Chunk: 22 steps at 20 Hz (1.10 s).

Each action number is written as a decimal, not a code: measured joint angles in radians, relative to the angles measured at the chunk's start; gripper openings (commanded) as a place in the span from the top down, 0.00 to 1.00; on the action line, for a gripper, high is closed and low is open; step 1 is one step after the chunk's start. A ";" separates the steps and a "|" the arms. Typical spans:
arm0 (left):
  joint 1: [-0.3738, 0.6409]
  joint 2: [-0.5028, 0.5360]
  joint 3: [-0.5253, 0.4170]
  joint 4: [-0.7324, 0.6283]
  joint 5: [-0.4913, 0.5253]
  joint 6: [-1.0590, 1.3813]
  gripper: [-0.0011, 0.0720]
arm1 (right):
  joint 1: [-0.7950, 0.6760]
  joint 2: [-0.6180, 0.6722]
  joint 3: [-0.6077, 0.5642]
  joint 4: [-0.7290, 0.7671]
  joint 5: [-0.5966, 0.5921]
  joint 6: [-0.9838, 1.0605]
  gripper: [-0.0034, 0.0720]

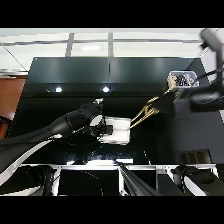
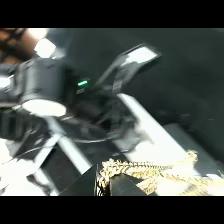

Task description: Fold the box and place the chain.

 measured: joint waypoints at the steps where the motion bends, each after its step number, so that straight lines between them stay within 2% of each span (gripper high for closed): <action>1: 0.000 0.000 0.000 0.000 0.000 0.000 0.94 | 0.041 0.000 -0.028 0.005 -0.023 0.000 0.95; 5: 0.000 0.000 0.000 0.000 0.000 0.000 0.94 | 0.164 0.002 -0.117 0.021 -0.138 0.001 0.94; 9: 0.000 0.000 0.000 0.000 0.001 0.000 0.94 | 0.212 0.002 -0.161 0.028 -0.212 0.006 0.94; 12: 0.000 0.000 0.000 0.000 0.001 0.000 0.94 | 0.224 0.002 -0.170 0.051 -0.234 0.009 0.94; 17: 0.000 0.000 0.000 0.000 0.002 0.000 0.94 | 0.221 0.002 -0.175 0.175 -0.253 -0.021 0.94; 22: 0.000 0.000 0.000 0.000 0.002 0.000 0.94 | 0.224 0.002 -0.201 0.167 -0.263 -0.020 0.94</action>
